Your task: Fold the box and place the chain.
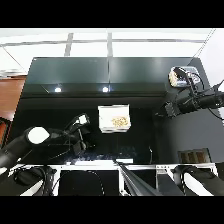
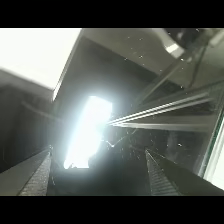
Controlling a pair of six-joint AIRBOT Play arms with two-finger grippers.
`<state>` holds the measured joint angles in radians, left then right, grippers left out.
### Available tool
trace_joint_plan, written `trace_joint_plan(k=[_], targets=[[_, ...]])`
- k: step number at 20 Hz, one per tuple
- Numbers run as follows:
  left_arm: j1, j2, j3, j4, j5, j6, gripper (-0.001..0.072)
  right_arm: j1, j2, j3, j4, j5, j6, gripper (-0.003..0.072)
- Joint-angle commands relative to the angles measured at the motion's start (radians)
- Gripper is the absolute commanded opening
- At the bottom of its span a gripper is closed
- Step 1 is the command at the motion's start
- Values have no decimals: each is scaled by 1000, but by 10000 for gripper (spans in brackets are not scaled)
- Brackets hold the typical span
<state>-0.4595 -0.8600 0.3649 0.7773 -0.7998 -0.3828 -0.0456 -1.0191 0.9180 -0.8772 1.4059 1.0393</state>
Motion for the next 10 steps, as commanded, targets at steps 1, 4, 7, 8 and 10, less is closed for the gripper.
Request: trace_joint_plan(k=[1,4,7,8,10], targets=[[31,-198,62,-72,8,288,718,2,0,-1,0,0,0,318],[87,-327,155,-77,-6,333,718,2,0,-2,2,2,1,318],[133,-435,241,-72,-16,343,718,2,0,-2,3,1,1,317],[142,-464,270,-71,-21,354,718,2,0,-2,4,1,1,318],[144,-509,320,-77,-55,426,718,2,0,-2,4,2,1,318]])
